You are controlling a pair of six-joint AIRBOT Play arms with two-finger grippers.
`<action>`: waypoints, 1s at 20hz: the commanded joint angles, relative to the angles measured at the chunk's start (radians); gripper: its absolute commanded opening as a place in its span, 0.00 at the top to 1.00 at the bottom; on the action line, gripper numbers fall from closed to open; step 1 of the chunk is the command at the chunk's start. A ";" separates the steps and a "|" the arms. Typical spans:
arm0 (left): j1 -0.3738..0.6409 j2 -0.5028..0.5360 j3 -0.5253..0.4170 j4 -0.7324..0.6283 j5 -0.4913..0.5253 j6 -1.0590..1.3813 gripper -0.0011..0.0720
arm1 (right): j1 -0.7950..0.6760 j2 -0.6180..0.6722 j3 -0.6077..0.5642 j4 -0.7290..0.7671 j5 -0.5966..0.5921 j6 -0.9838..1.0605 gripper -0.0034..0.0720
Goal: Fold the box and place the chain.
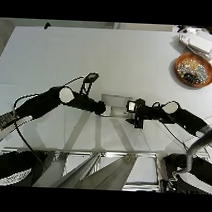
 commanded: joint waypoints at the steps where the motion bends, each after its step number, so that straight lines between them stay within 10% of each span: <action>1: -0.021 -0.014 0.020 0.112 -0.025 -0.139 0.42 | 0.000 0.001 0.000 0.000 0.001 0.000 0.28; 20: -0.158 -0.175 0.262 0.451 -0.257 -0.568 0.43 | 0.000 0.001 0.000 0.000 0.001 0.000 0.28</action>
